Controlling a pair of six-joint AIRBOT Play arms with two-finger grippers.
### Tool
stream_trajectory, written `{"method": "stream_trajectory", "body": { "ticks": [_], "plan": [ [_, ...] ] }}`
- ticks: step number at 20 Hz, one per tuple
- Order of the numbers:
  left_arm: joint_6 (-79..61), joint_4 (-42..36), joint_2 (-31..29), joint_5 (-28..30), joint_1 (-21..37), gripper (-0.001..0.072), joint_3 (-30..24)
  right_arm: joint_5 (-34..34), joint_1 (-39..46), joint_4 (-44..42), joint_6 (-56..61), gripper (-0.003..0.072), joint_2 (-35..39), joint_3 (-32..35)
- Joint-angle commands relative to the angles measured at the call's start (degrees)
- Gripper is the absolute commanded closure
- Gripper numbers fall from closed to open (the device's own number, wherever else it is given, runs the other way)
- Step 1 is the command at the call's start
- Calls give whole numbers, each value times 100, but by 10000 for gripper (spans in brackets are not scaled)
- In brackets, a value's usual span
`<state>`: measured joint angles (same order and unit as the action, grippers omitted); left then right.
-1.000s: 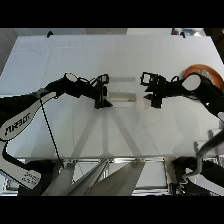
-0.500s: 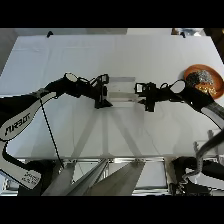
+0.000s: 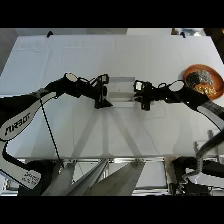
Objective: Fold the box and place the chain.
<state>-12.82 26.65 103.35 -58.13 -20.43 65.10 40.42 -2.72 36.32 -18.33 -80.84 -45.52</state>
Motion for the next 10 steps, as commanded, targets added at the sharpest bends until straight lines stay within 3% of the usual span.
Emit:
{"method": "stream_trajectory", "body": {
  "ticks": [1,4,6,9,10],
  "plan": [
    [2,-2,2,2,-2,451,2,221,-7,-94,-256,526,-7,2],
    [2,-2,2,2,-2,451,2,151,-7,-236,-295,520,-7,2],
    [2,-2,2,2,-2,451,2,151,-7,-234,-295,435,-7,2],
    [4,-2,2,2,-2,451,2,151,-7,-236,-291,417,-9,2],
    [2,-2,2,2,-2,451,2,151,-7,-236,-280,368,-9,2]
  ]
}}
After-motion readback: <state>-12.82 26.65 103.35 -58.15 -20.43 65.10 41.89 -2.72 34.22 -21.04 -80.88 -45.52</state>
